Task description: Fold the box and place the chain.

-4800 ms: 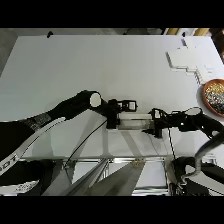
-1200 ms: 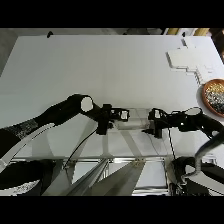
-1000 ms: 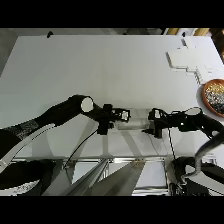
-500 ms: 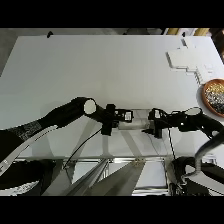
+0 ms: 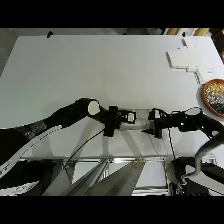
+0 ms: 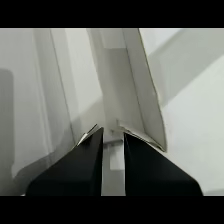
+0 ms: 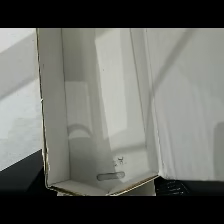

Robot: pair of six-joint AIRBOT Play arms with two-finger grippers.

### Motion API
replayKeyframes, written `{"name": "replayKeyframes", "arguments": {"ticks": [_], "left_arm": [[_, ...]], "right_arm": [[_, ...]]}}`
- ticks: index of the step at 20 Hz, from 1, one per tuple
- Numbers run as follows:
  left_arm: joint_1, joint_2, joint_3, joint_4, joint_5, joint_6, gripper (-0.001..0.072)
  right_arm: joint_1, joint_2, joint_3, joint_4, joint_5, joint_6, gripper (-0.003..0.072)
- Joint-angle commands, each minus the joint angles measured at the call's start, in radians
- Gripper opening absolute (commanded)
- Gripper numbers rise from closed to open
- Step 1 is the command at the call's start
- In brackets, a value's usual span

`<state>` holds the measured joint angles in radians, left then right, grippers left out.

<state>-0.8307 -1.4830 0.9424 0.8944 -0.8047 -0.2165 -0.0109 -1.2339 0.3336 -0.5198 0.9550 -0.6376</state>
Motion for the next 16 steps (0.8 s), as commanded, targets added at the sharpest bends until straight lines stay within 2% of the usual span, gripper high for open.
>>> {"name": "replayKeyframes", "arguments": {"ticks": [1,3,5,7,8,11,14,15,16], "left_arm": [[-0.006,-0.028,0.048,0.000,-0.009,-0.055,0.0133],[-0.006,-0.043,0.051,0.011,-0.019,-0.081,0.0165],[-0.013,-0.055,0.051,0.015,-0.036,-0.107,0.0296],[-0.020,-0.055,0.051,0.013,-0.037,-0.109,0.0392],[-0.023,-0.055,0.051,0.013,-0.037,-0.109,0.0400],[-0.025,-0.055,0.051,0.013,-0.042,-0.109,0.0503],[-0.025,-0.050,0.051,0.020,-0.065,-0.109,0.0502],[-0.023,-0.042,0.051,0.025,-0.071,-0.117,0.0453],[-0.021,-0.029,0.051,0.036,-0.075,-0.138,0.0341]], "right_arm": [[0.000,0.000,0.000,0.001,-0.001,0.001,0.0416],[0.000,0.000,0.000,0.001,-0.001,0.001,0.0416],[0.000,0.000,0.000,0.001,-0.001,0.001,0.0416],[0.000,0.000,0.000,0.001,-0.001,0.001,0.0416],[0.000,0.000,0.000,0.001,-0.001,0.001,0.0416],[0.000,0.000,0.000,0.001,-0.001,0.001,0.0416],[0.000,0.000,0.000,0.001,-0.001,0.001,0.0416],[0.000,0.000,0.000,0.001,-0.001,0.001,0.0416],[0.000,0.000,0.000,0.001,-0.001,0.001,0.0416]]}}
